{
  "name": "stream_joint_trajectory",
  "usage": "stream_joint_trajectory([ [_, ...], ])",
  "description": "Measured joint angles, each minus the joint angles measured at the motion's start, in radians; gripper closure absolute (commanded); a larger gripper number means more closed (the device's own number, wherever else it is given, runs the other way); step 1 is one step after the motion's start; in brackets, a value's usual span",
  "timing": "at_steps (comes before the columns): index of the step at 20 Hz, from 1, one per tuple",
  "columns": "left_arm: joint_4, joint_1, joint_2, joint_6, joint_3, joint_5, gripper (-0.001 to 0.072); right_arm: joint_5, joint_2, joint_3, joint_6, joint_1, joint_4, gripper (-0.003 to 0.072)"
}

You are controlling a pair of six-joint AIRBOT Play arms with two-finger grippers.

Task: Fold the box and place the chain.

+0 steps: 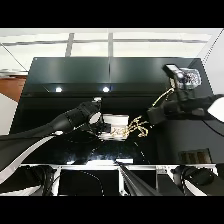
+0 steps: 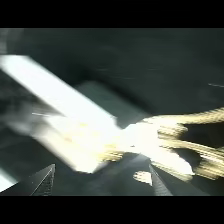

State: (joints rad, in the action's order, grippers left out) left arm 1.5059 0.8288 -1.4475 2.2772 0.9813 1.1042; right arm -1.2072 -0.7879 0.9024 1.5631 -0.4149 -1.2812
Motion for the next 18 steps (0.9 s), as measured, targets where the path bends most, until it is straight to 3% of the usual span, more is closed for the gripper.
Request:
stream_joint_trajectory([
  [3,0.000,0.000,0.000,0.000,0.000,0.001,0.0676,0.049,0.059,-0.149,-0.077,0.049,-0.085,0.0014],
  [4,0.000,0.000,0.000,0.000,0.000,0.002,0.0676,0.099,0.069,-0.213,-0.116,0.054,-0.086,-0.0020],
  [9,0.000,0.000,0.000,0.000,0.000,0.002,0.0676,0.389,0.088,-0.467,-0.414,-0.012,-0.066,-0.0020],
  [13,0.000,0.000,0.000,0.000,0.000,0.003,0.0675,0.545,0.065,-0.541,-0.641,-0.070,-0.022,-0.0019],
  [18,0.000,0.000,0.000,0.000,0.000,0.002,0.0676,0.615,0.009,-0.562,-0.770,-0.083,0.003,-0.0012],
])
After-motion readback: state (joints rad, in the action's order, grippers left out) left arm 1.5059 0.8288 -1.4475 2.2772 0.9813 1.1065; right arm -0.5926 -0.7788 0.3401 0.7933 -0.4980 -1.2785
